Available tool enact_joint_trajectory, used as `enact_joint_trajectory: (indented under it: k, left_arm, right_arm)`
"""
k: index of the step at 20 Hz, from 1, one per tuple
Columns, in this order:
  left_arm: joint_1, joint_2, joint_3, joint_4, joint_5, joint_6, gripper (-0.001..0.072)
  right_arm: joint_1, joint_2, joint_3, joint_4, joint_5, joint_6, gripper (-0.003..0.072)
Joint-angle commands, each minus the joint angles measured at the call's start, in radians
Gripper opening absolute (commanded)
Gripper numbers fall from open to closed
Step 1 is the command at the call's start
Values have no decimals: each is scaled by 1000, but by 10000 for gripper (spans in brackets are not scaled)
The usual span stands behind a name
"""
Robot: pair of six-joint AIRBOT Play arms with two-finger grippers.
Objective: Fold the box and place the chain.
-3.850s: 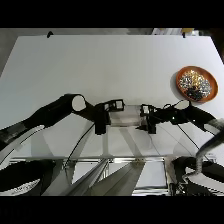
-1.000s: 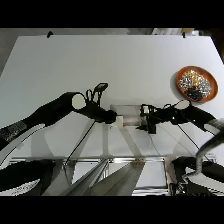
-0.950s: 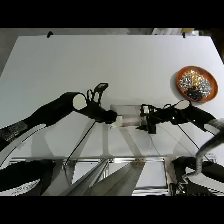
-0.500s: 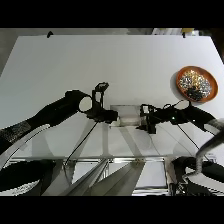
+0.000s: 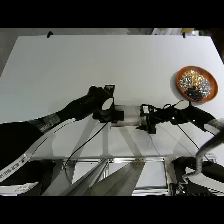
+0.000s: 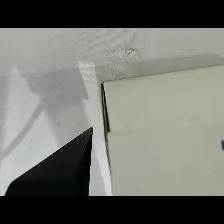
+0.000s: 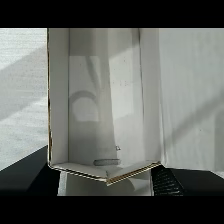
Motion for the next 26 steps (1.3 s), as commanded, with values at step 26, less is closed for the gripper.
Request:
enact_joint_trajectory:
  k: [26]
  left_arm:
    - [-36,-75,23,29,-17,-109,222]
  right_arm:
    - [0,0,1,0,0,0,407]
